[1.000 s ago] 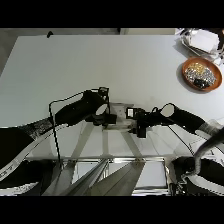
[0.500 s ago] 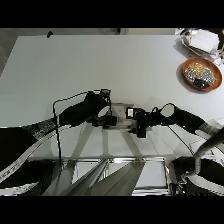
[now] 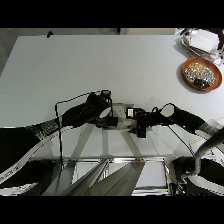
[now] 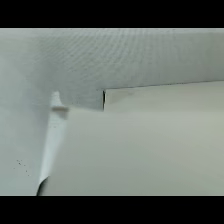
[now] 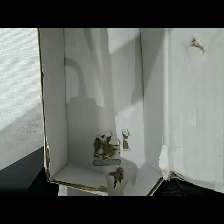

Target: Fold the box and place the chain.

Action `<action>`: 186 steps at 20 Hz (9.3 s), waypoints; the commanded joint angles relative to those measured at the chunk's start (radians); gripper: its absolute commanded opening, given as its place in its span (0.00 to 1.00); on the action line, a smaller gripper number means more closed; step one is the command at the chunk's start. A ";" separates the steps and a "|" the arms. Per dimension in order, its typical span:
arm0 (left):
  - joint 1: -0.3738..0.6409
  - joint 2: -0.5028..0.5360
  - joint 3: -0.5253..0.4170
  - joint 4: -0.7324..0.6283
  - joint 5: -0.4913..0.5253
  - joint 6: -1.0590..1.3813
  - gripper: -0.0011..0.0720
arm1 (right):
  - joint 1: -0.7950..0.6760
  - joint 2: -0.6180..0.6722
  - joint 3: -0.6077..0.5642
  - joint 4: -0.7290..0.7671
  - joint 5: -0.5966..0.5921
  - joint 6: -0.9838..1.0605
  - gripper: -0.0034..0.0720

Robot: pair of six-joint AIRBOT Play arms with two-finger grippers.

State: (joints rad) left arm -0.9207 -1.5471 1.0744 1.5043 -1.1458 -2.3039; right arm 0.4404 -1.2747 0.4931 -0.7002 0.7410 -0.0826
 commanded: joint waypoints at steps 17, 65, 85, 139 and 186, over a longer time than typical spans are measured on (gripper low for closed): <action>0.087 0.184 -0.001 -0.051 -0.055 0.376 0.49 | 0.001 -0.001 0.000 0.000 0.000 0.000 0.47; 0.489 0.216 -0.522 -0.980 0.256 2.749 0.99 | 0.001 -0.001 0.000 0.000 0.000 0.000 0.47; 0.412 0.133 -0.522 -1.130 0.357 2.750 0.32 | 0.001 -0.001 0.000 0.000 0.000 0.000 0.47; 0.412 0.133 -0.522 -1.130 0.356 2.749 0.30 | 0.001 0.211 0.000 0.271 -0.315 0.343 0.06; 0.412 0.133 -0.522 -1.130 0.357 2.749 0.30 | 0.020 0.221 -0.063 -0.153 -0.058 0.120 0.26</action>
State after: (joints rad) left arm -0.5095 -1.4147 0.5529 0.3740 -0.7895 0.4450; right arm 0.4591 -1.0462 0.4309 -0.8974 0.6983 0.0807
